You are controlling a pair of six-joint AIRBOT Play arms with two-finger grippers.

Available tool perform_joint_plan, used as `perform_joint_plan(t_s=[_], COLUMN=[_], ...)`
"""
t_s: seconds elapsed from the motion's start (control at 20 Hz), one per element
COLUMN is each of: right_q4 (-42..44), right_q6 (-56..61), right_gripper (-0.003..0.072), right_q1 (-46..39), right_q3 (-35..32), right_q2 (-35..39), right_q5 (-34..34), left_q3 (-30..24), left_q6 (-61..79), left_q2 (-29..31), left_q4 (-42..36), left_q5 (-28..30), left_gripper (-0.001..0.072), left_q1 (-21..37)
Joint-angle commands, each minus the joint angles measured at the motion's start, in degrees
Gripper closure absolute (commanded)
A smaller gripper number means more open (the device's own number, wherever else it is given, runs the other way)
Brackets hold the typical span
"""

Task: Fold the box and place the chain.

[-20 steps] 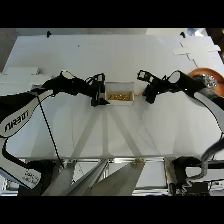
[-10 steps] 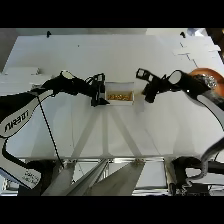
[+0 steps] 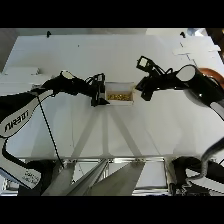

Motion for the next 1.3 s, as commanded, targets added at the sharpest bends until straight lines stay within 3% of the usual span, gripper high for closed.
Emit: perform_joint_plan(t_s=[0.0,0.1,0.25,0.4,0.6,0.85,1.05,1.25], right_q4=[1.7,1.9,2.0,1.9,1.8,1.7,1.9,4.2], right_q6=[-0.1,-0.1,0.0,1.8,8.6,22.0,25.9,19.7], right_gripper=[0.0678,0.0671,0.0464,0.0462,0.0462,0.0461,0.0421,0.0414], right_q1=[3.5,3.9,3.9,3.8,3.6,0.8,-1.1,-0.4], right_q3=[0.0,0.0,0.0,2.6,11.7,23.0,27.6,27.6], right_q2=[0.5,0.5,0.8,0.8,-1.5,-12.3,-22.5,-25.4], right_q5=[1.0,-0.3,-0.1,2.5,3.2,3.8,11.8,20.8], left_q3=[0.0,0.0,0.0,0.0,0.0,0.0,0.0,0.0], left_q6=[0.0,0.0,0.0,0.0,0.0,0.0,0.0,0.0], left_q2=[0.0,0.0,0.0,0.0,0.0,0.0,0.0,0.0], left_q4=[0.0,0.0,0.0,0.0,0.0,0.0,0.0,0.0], left_q5=[0.0,0.0,0.0,0.0,0.0,0.0,0.0,0.0], left_gripper=[0.0495,0.0495,0.0495,0.0495,0.0495,0.0495,0.0495,0.0495], left_q1=[0.0,0.0,0.0,0.0,0.0,0.0,0.0,0.0])
